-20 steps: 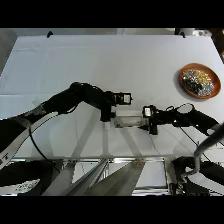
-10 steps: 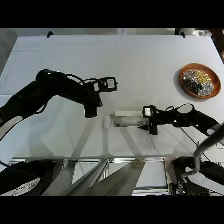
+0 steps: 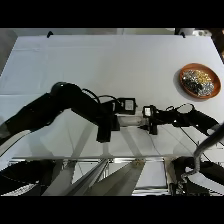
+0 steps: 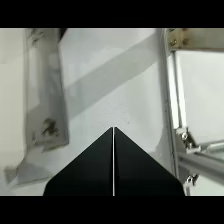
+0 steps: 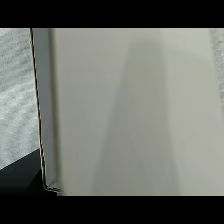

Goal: Fold the box and place the chain.

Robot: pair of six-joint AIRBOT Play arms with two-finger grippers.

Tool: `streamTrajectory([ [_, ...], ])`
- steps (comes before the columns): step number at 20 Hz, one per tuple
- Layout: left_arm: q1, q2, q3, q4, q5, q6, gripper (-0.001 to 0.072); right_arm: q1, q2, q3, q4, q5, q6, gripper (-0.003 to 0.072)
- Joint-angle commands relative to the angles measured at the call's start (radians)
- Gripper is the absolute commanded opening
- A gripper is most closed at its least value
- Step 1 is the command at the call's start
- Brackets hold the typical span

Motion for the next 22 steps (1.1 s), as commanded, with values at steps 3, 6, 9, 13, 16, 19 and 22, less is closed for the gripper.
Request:
streamTrajectory([
  [3, -0.047, -0.121, 0.0, -0.026, -0.389, -0.088, 0.0005, -0.001, 0.001, 0.001, 0.0, 0.0, 0.0, 0.0408],
  [6, 0.003, -0.179, -0.001, -0.026, -0.644, -0.256, 0.0005, -0.001, 0.001, 0.001, 0.0, 0.0, 0.0, 0.0408],
  [9, 0.049, -0.241, 0.0, -0.021, -0.664, -0.345, 0.0004, -0.001, 0.001, 0.001, 0.0, 0.0, 0.0, 0.0408],
  [13, 0.063, -0.303, 0.0, -0.011, -0.584, -0.358, 0.0004, -0.001, 0.001, 0.001, 0.0, 0.0, 0.0, 0.0408],
  [16, 0.059, -0.34, -0.001, -0.012, -0.534, -0.357, 0.0004, -0.001, 0.001, 0.001, 0.0, 0.0, 0.0, 0.0408],
  [19, 0.06, -0.349, 0.0, -0.011, -0.529, -0.357, 0.0004, -0.001, 0.001, 0.001, 0.0, 0.0, 0.0, 0.0408],
  [22, 0.06, -0.332, 0.0, -0.011, -0.524, -0.357, 0.0005, -0.001, 0.001, 0.001, 0.0, 0.0, 0.0, 0.0408],
])
